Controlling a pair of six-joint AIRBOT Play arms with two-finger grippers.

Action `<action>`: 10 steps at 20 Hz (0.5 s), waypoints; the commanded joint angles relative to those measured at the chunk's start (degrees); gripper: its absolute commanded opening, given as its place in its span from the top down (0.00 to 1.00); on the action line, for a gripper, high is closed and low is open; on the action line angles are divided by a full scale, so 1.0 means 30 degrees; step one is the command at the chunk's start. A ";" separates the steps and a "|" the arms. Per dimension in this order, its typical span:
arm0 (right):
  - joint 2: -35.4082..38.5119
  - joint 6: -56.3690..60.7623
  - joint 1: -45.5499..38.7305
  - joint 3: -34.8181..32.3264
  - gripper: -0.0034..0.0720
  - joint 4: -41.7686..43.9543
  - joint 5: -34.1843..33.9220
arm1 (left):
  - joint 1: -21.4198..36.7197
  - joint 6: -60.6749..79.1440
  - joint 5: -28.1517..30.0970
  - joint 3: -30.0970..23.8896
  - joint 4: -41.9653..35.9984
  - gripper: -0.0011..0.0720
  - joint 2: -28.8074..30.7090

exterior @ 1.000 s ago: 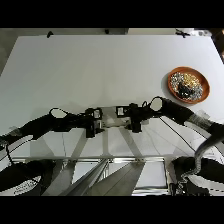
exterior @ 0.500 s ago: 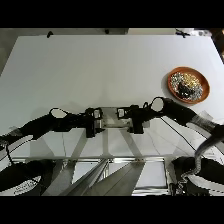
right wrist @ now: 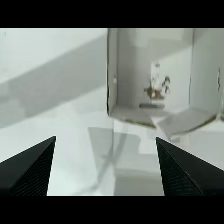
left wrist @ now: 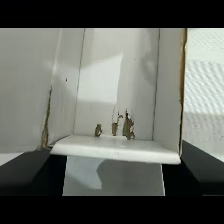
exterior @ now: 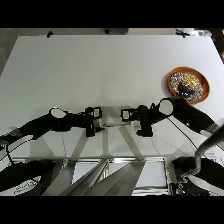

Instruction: Fold the box and place the chain.

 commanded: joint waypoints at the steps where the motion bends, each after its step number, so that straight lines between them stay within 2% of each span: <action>1: 0.0503 0.1399 0.0000 0.0044 0.01 -0.0663 0.2047 | 0.0000 -0.0087 -0.0364 0.0000 0.0109 0.48 0.0007; 2: 0.0663 0.1530 0.0000 0.0058 0.01 -0.0663 0.2368 | 0.0000 -0.0452 -0.0372 0.0000 0.0459 0.57 0.0036; 3: 0.0867 0.1523 0.0000 0.0058 0.04 -0.0634 0.2608 | -0.0007 -0.0627 -0.0517 0.0007 0.1056 0.62 0.0117; 6: 0.1953 0.1413 0.0000 0.0087 0.06 0.0299 0.1902 | -0.0007 -0.2375 -0.0546 0.0051 0.4124 0.61 0.0809; 8: 0.2812 0.0729 0.0000 0.0095 0.06 0.2120 0.0590 | 0.0000 -0.3541 -0.0823 0.0131 0.5311 0.61 0.1290; 9: 0.3133 0.0073 0.0000 0.0095 0.12 0.3468 0.0007 | 0.0000 -0.3781 -0.1071 0.0138 0.5340 0.61 0.1399; 10: 0.3220 -0.0692 0.0007 0.0095 0.28 0.4947 -0.0372 | -0.0007 -0.3861 -0.1515 0.0146 0.5311 0.61 0.1421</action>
